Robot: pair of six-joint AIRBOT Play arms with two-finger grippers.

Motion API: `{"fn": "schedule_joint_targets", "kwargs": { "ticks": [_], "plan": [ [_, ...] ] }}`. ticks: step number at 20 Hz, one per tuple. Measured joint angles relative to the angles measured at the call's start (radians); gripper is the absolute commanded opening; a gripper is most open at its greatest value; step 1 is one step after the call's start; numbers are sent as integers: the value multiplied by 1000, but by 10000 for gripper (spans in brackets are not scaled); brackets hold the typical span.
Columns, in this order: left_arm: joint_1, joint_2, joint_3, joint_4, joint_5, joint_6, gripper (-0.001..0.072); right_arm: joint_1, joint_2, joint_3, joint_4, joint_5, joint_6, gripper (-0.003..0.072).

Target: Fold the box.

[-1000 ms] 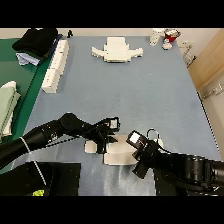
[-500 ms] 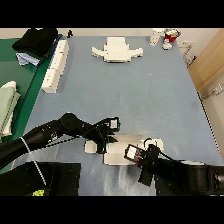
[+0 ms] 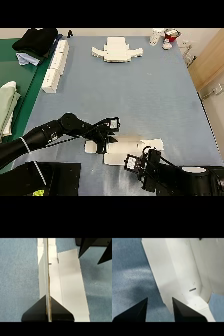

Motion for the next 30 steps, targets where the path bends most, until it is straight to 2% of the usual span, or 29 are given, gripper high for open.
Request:
{"fn": "schedule_joint_targets", "kwargs": {
  "ticks": [4, 5, 6, 12, 19, 22, 30],
  "plan": [
    [0, 0, 0, 0, 0, 0, 12, 2, 0, 0, 0, -3, 0, 496],
    [0, 0, 0, 0, 0, 0, 13, 2, 0, -1, -1, -2, 0, 631],
    [0, 0, 0, 0, 0, 0, 12, 2, 0, -3, -3, -1, 0, 720],
    [0, 0, 0, 0, 0, 0, 12, 3, -42, -39, -54, 51, -1, 720],
    [0, 0, 0, 0, 0, 0, 12, -6, -182, -45, -165, 99, 3, 720],
    [0, 0, 0, 0, 0, 0, 13, -7, -213, -45, -214, 109, 70, 720],
    [0, 0, 0, 0, 0, 0, 13, -9, -165, -12, -344, 11, 274, 720]
  ]
}}
